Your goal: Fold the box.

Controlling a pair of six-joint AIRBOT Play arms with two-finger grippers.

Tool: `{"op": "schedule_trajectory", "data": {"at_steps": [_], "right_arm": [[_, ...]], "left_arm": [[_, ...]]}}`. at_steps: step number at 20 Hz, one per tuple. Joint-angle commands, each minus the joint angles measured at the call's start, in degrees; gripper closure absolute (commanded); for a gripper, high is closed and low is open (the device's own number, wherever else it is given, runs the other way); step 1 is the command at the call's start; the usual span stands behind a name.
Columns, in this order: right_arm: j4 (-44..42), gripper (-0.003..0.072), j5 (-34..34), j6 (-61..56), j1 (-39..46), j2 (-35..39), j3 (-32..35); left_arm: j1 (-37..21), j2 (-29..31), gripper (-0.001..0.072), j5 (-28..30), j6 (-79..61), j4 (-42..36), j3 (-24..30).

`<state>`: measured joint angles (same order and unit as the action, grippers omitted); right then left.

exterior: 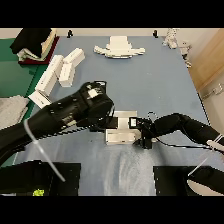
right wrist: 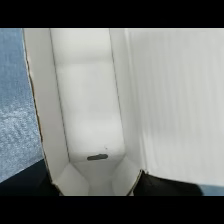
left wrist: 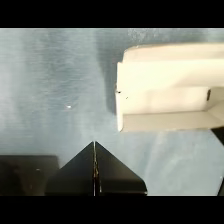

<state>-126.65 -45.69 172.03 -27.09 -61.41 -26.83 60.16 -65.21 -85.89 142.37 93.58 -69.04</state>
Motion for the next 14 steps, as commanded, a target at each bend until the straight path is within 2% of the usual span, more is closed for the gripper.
{"op": "schedule_trajectory", "data": {"at_steps": [1,6,9,11,12,14], "right_arm": [[-0.02,0.0178,0.00,-0.02,-0.04,0.04,0.00],[-0.02,0.0179,0.00,-0.02,-0.04,0.04,0.00],[-0.02,0.0179,0.00,-0.02,-0.04,0.04,0.00],[-0.02,0.0178,0.02,-0.02,-0.04,0.04,0.00],[-0.02,0.0179,0.00,-0.02,-0.04,0.04,0.00],[-0.02,0.0178,0.00,-0.02,-0.04,0.04,0.00]], "left_arm": [[0.70,5.51,0.0693,-3.08,-3.56,5.25,-0.76],[0.96,5.97,0.0694,-1.16,-20.48,6.88,0.07],[0.07,8.39,0.0695,0.63,-32.33,6.47,3.52],[-3.41,13.31,0.0695,6.80,-40.89,6.25,8.44],[-6.29,16.33,0.0695,11.10,-49.48,4.72,11.76],[-12.35,21.49,0.0694,19.58,-69.55,-4.04,18.43]]}}
